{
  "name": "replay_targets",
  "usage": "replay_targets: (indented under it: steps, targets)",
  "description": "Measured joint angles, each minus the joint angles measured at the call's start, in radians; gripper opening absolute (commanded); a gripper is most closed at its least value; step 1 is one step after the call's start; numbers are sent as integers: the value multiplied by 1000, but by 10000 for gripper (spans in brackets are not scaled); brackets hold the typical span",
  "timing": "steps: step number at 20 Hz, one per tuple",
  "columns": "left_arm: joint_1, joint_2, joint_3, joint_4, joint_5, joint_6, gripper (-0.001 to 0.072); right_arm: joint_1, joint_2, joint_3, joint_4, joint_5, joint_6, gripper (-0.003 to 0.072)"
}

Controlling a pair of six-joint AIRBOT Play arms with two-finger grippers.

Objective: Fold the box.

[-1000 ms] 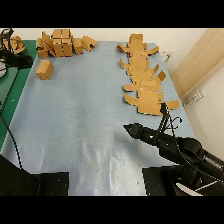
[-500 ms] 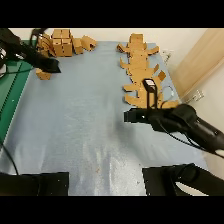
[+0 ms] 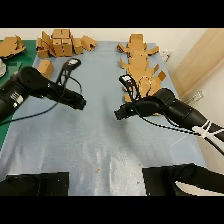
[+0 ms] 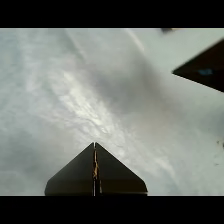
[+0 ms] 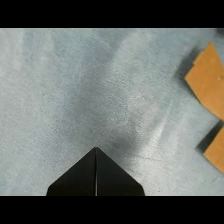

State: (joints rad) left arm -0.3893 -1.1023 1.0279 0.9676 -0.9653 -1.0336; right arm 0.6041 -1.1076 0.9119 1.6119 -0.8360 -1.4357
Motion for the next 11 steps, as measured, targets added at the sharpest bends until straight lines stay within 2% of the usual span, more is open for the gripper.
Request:
replay_targets:
  steps: [5, 11]
  targets:
    - [-85, 24, -54, 1, 68, -41, 12, 0, -16, 10, 15, -14, -31, 2]
    - [-106, 29, -65, -7, 48, -56, 12, -1, -19, 13, 18, -26, -38, 2]
